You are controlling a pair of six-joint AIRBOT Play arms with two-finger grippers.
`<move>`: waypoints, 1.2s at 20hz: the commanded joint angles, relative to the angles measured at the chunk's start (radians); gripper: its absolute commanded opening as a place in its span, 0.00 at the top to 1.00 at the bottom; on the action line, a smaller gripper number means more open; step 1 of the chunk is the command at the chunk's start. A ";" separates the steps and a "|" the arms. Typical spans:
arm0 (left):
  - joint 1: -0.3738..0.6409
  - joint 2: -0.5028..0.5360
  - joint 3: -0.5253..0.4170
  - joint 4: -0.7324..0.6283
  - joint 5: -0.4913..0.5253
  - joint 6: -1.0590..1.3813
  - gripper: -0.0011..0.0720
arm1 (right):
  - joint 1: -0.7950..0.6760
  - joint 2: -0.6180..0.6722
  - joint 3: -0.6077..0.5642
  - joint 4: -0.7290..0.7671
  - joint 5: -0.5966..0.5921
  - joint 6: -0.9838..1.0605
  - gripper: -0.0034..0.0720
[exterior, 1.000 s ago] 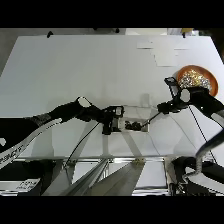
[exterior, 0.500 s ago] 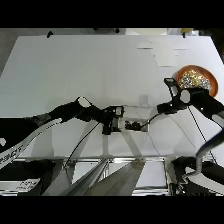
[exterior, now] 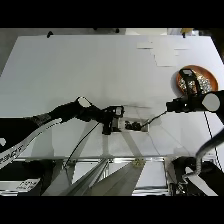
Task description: Fold the box and place the chain.
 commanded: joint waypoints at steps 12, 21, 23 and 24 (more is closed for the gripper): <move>0.000 0.001 0.001 0.000 0.001 0.000 0.80 | -0.018 -0.192 -0.132 -0.141 -0.242 0.131 0.69; 0.000 0.001 0.001 0.000 0.000 0.000 0.80 | -0.029 -0.254 -0.132 -0.139 -0.301 0.151 0.70; 0.000 0.001 0.001 0.000 0.000 0.000 0.80 | -0.029 -0.266 -0.132 -0.136 -0.293 0.153 0.71; 0.000 0.001 0.001 0.000 0.000 0.000 0.80 | -0.029 -0.269 -0.132 -0.136 -0.290 0.153 0.72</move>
